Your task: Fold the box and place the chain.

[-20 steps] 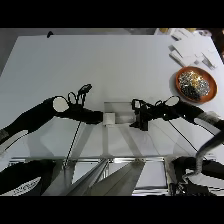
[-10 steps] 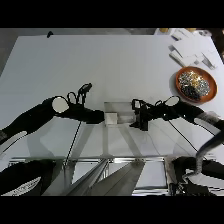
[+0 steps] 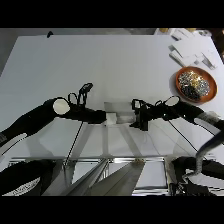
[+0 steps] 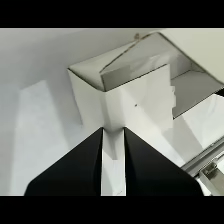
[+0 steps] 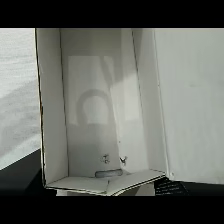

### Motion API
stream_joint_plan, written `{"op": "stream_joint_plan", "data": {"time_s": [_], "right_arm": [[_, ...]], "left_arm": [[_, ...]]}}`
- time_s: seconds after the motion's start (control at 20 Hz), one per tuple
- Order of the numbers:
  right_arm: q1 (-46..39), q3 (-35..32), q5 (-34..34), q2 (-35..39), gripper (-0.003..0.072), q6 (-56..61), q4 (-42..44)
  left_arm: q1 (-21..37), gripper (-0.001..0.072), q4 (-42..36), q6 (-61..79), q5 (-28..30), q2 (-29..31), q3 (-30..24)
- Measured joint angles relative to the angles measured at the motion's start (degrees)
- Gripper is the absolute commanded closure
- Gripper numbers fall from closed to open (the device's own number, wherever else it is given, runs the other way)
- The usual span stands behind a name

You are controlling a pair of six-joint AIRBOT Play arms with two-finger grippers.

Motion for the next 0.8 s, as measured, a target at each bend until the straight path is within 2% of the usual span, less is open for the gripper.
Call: {"op": "stream_joint_plan", "data": {"time_s": [0.05,0.1,0.35,0.6,0.8], "right_arm": [[0.00,0.00,0.00,0.00,0.0289,0.00,0.02],[0.00,0.00,0.00,0.00,0.0289,0.00,0.00],[0.02,0.00,0.00,0.00,0.0289,0.00,0.00],[0.00,0.00,0.00,0.00,0.0289,0.00,0.00],[0.00,0.00,-0.02,0.00,0.0289,-0.02,-0.02]], "left_arm": [[-0.42,0.0488,0.04,-0.42,0.35,-0.09,0.00],[-0.81,0.0480,0.15,-0.83,0.63,-0.26,0.00],[-2.10,0.0480,2.29,-3.52,1.01,-0.90,0.79],[-4.39,0.0480,12.17,-13.62,0.28,-2.08,4.81],[-6.67,0.0480,16.39,-17.97,-1.36,-5.18,8.61]]}}
